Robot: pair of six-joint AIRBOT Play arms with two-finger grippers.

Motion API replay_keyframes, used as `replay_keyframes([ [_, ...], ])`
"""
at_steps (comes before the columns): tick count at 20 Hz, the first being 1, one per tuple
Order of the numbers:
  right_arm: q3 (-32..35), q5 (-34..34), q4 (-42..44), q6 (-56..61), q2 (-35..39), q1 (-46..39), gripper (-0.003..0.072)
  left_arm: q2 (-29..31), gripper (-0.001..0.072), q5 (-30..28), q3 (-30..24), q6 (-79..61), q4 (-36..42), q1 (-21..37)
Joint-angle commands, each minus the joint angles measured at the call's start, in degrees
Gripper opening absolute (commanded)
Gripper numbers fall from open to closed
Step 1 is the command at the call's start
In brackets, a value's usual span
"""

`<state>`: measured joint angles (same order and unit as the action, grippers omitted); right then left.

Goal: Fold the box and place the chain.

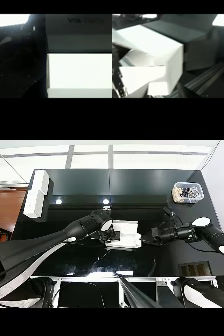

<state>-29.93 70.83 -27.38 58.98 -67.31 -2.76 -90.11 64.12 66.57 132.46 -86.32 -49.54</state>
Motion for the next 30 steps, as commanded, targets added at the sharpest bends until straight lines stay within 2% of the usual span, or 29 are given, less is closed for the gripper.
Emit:
replay_keyframes([
  [1,-1.36,1.95,0.57,-0.33,-0.07,1.79,0.0720,-0.04,0.0027,-0.17,0.02,0.00,0.00,0.04],
  [4,-1.38,-0.98,0.74,0.24,-0.07,5.79,0.0720,-0.04,0.0027,-0.15,0.02,0.00,0.00,0.04],
  [6,-1.38,-3.85,0.66,0.63,-0.07,8.70,0.0627,-0.04,0.0027,-0.15,0.02,0.00,0.00,0.04],
  [8,-1.38,-6.86,0.52,1.88,-0.07,10.91,0.0616,-0.04,0.0028,-0.15,0.02,0.00,0.00,0.04],
  [10,-1.38,-9.49,0.44,4.74,-0.07,11.89,0.0494,-0.04,0.0028,-0.15,0.02,0.00,0.00,0.04],
  [14,-1.51,-12.20,-0.96,8.94,-0.07,14.10,0.0493,-0.04,0.0027,-0.15,0.02,0.00,0.00,0.04],
  [16,-2.82,-13.53,-5.22,12.26,-0.07,16.33,0.0493,-0.04,0.0028,-0.15,0.02,0.00,0.00,0.04],
  [21,-9.53,-15.87,-26.08,30.29,-0.07,24.30,0.0494,-0.04,0.0028,-0.15,0.02,0.00,0.02,0.04],
  [26,-14.82,-15.50,-39.67,45.07,-0.44,32.48,0.0492,-0.04,0.0028,-0.17,0.02,0.00,0.02,0.04],
  [27,-15.89,-15.06,-41.62,47.58,-0.76,34.05,0.0371,-0.04,0.0027,-0.15,0.02,0.00,0.02,0.04],
  [28,-16.83,-14.88,-41.99,48.65,-1.14,35.43,0.0337,-0.04,0.0027,-0.17,0.02,0.00,0.02,0.04],
  [30,-18.53,-14.14,-42.40,51.91,-2.38,37.66,0.0337,-0.04,0.0027,-0.17,0.02,0.00,0.00,0.04],
])
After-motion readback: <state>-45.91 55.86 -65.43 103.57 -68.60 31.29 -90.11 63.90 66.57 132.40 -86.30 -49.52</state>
